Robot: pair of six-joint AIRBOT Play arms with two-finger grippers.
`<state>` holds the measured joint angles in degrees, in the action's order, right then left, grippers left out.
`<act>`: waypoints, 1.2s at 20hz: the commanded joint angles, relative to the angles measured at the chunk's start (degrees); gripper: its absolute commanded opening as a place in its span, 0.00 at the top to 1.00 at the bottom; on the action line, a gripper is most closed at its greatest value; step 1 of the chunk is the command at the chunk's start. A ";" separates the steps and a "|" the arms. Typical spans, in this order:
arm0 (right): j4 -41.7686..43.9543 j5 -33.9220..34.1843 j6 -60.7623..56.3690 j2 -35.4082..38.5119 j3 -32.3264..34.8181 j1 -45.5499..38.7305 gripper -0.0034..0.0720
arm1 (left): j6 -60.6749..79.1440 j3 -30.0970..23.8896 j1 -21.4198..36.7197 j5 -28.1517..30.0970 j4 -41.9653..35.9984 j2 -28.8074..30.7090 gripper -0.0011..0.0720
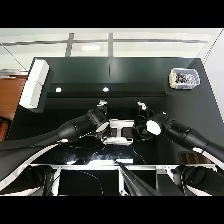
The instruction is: Fold the box and place the chain.
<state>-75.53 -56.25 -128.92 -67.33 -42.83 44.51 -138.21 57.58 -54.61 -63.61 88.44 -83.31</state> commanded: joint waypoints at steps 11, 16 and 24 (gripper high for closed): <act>-11.61 -7.58 -7.43 -7.78 -7.04 4.92 0.56 | 0.00 -0.04 0.04 0.02 0.00 -0.04 0.94; -12.07 -6.93 -7.41 -8.26 -7.04 5.18 0.60 | 0.00 -0.04 0.04 0.04 0.00 -0.04 0.94; -13.18 -6.32 -8.20 -8.28 -7.04 5.51 0.89 | 0.00 -0.04 0.04 0.00 0.00 -0.04 0.94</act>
